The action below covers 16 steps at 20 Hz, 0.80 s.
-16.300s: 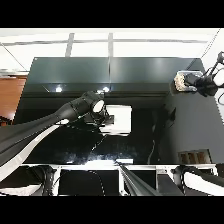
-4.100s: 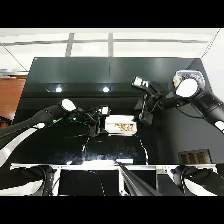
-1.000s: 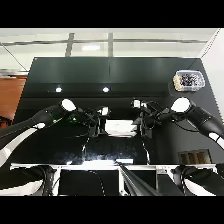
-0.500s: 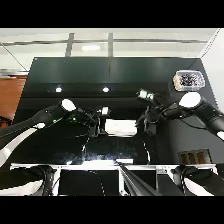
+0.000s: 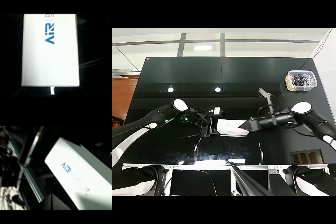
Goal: Fold the box and place the chain.
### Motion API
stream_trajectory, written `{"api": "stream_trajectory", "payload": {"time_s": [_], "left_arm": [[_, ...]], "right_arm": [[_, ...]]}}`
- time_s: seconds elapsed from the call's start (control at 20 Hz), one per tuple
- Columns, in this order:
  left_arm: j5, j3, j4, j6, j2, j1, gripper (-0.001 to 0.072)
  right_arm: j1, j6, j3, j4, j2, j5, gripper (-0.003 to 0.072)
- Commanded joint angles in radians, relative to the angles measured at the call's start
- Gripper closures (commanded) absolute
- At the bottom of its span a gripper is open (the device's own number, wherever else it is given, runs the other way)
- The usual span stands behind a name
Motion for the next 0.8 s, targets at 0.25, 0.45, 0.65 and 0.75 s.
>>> {"api": "stream_trajectory", "payload": {"time_s": [0.25, 0.45, 0.65, 0.75], "left_arm": [[0.000, 0.000, 0.001, 0.001, 0.000, 0.000, 0.0336], [0.000, 0.000, 0.001, 0.001, 0.000, 0.000, 0.0336], [0.000, 0.000, 0.000, 0.001, 0.000, 0.000, 0.0336], [-0.002, 0.000, 0.000, 0.001, 0.000, 0.000, 0.0336]], "right_arm": [[0.090, 0.039, -0.021, 0.112, -0.109, -0.159, 0.0673], [0.090, 0.137, -0.021, 0.000, -0.109, -0.192, 0.0672], [0.090, 0.161, -0.021, -0.051, -0.109, -0.198, 0.0673], [0.090, 0.154, -0.021, -0.051, -0.109, -0.199, 0.0672]]}}
